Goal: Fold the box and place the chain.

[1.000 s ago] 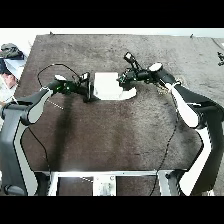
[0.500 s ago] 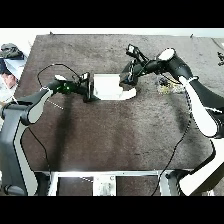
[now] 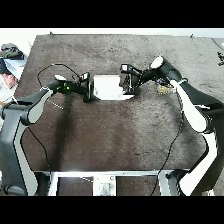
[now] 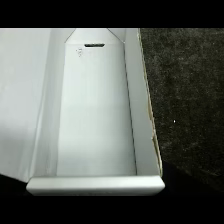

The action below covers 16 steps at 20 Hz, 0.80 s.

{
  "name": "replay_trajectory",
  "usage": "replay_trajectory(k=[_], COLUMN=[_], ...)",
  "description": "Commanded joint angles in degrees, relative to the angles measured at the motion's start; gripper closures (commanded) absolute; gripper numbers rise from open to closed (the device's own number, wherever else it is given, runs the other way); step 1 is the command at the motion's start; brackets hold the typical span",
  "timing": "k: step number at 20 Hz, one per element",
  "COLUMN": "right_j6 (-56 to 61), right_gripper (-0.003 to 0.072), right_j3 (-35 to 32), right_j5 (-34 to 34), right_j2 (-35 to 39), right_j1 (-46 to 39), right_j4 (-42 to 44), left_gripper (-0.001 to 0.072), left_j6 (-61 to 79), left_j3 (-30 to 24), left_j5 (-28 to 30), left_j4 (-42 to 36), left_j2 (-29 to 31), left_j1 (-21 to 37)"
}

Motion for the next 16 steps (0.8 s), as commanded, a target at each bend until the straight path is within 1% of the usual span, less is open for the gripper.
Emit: replay_trajectory(k=[1,2,3,4,5,7,8,9,10,12,16], right_j6=[-0.98,-1.01,-1.01,-0.98,-0.96,-0.96,-0.96,-1.01,-1.2,-1.18,-1.18], right_gripper=[0.0093,0.0095,0.0207,0.0276,0.0329,0.0328,0.042,0.0492,0.0515,0.0516,0.0514], right_j3=[-0.02,-0.02,-0.02,-0.02,-0.02,-0.02,-0.02,-0.02,-0.02,-0.02,-0.02], right_j5=[-0.59,-0.72,-0.81,-0.79,-0.7,-0.72,-0.72,-0.76,-0.79,-2.49,-2.75], right_j2=[-1.68,-1.86,-1.92,-1.92,-1.92,-1.92,-1.92,-1.92,-1.92,-1.92,-1.99], right_j1=[0.85,1.05,1.29,1.44,1.57,1.7,1.86,2.08,2.36,2.97,3.58], right_j4=[-0.63,-0.55,-0.7,-0.68,-0.7,-0.46,-0.02,0.42,0.55,0.68,2.54], left_gripper=[0.029,0.0291,0.029,0.0291,0.0291,0.029,0.0291,0.0291,0.0291,0.029,0.0291], left_j6=[0.0,0.0,0.0,0.0,0.0,0.0,0.0,0.0,0.0,0.0,0.0], left_j3=[0.02,0.02,0.02,0.02,0.02,0.02,0.02,0.02,0.02,0.02,0.02], left_j5=[0.02,0.02,0.02,0.0,0.0,0.0,0.0,0.02,0.02,0.0,0.02], left_j4=[0.0,0.0,0.0,0.0,0.0,0.0,0.0,0.0,0.0,0.0,0.0], left_j2=[-0.02,-0.02,-0.02,-0.02,-0.02,-0.02,-0.02,-0.02,-0.02,-0.02,-0.02], left_j1=[0.0,0.0,0.0,0.0,0.0,0.0,0.0,0.0,0.0,0.0,0.0])
